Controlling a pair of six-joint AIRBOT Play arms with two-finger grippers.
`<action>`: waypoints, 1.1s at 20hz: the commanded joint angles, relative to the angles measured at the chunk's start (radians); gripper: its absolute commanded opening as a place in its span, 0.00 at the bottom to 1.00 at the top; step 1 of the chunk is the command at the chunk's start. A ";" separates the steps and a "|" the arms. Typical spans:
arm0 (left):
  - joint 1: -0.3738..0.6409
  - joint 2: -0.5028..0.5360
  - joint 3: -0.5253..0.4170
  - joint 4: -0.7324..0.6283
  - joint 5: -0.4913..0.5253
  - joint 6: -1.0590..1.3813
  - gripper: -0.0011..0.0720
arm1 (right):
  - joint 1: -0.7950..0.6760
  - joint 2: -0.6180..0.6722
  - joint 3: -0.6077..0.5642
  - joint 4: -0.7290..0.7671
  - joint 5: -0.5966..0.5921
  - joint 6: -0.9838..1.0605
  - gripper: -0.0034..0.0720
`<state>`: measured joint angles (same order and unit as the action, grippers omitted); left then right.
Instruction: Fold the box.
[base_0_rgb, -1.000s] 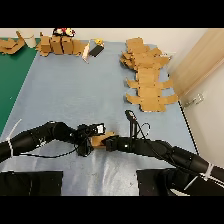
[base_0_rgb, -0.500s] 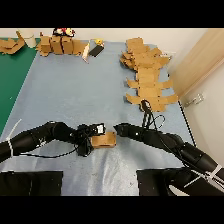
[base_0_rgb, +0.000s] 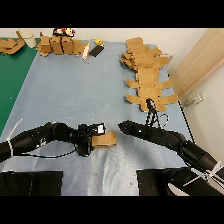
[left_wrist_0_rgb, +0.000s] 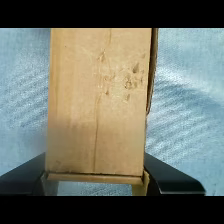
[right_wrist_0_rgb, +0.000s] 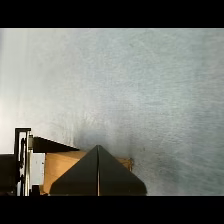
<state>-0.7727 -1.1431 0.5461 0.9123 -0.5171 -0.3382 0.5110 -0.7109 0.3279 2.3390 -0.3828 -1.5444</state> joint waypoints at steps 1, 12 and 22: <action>0.000 0.000 0.002 0.000 0.027 0.000 0.64 | -0.002 -0.001 0.001 -0.002 0.000 0.004 0.05; 0.308 0.000 0.060 0.009 0.049 -0.262 0.64 | -0.003 -0.001 0.001 -0.005 0.019 0.030 0.05; 0.961 0.000 0.127 0.084 0.046 -0.261 0.64 | -0.003 -0.001 0.001 -0.005 0.039 0.037 0.05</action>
<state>0.0299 -1.1435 0.6575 0.9688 -0.4706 -0.5957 0.5087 -0.7113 0.3283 2.3333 -0.3489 -1.5078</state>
